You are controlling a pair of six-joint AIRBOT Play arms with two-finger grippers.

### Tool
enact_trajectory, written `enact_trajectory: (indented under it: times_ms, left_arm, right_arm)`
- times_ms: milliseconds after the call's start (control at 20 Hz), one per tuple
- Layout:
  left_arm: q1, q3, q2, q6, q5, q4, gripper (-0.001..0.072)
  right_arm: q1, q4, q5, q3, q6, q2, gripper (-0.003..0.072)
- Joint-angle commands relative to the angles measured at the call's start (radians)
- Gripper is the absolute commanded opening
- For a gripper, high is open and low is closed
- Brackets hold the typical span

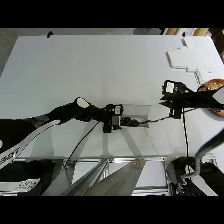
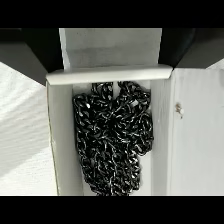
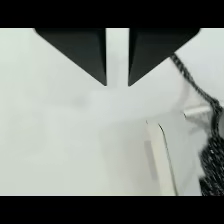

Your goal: Fold the box and place the chain.

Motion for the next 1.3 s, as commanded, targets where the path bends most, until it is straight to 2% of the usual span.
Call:
enact_trajectory:
  times_ms: [0, 250, 300, 450, 500, 600, 950, 1000, 1100, 1150, 1250]
  left_arm:
    - [0.001, 0.0, 0.001, 0.0, 0.0, 0.0, 0.0274]
    - [0.001, 0.0, 0.001, 0.0, 0.0, 0.0, 0.0274]
    - [0.001, 0.0, 0.001, 0.0, 0.0, 0.0, 0.0274]
    - [0.001, 0.0, 0.001, 0.0, 0.0, 0.0, 0.0274]
    - [0.001, 0.0, 0.001, 0.0, 0.0, 0.0, 0.0274]
    - [0.001, 0.0, 0.001, 0.0, 0.0, 0.0, 0.0274]
    - [0.001, 0.0, 0.001, 0.0, 0.0, 0.0, 0.0274]
    - [0.001, 0.0, 0.001, 0.0, 0.0, 0.0, 0.0274]
    - [0.001, 0.0, 0.001, 0.0, 0.0, 0.0, 0.0274]
    - [0.001, 0.0, 0.001, 0.0, 0.0, 0.0, 0.0274]
    - [0.001, 0.0, 0.001, 0.0, 0.0, 0.0, 0.0274]
  right_arm:
    - [-0.061, -0.055, 0.014, -0.032, 0.002, -0.064, 0.0012]
    - [-0.06, -0.097, -0.003, -0.102, -0.082, -0.142, 0.0017]
    - [-0.06, -0.111, -0.005, -0.114, -0.117, -0.151, 0.0052]
    - [-0.055, -0.116, -0.021, -0.145, -0.191, -0.178, 0.0058]
    - [-0.042, -0.121, -0.031, -0.15, -0.192, -0.187, 0.0086]
    - [-0.012, -0.12, -0.043, -0.151, -0.217, -0.209, 0.0199]
    - [0.013, -0.134, -0.093, -0.151, -0.216, -0.253, 0.0192]
    - [0.013, -0.134, -0.092, -0.151, -0.216, -0.262, 0.0166]
    - [0.012, -0.135, -0.092, -0.151, -0.216, -0.284, 0.0163]
    - [0.013, -0.136, -0.092, -0.151, -0.216, -0.293, 0.0142]
    - [0.013, -0.135, -0.086, -0.151, -0.209, -0.293, 0.0012]
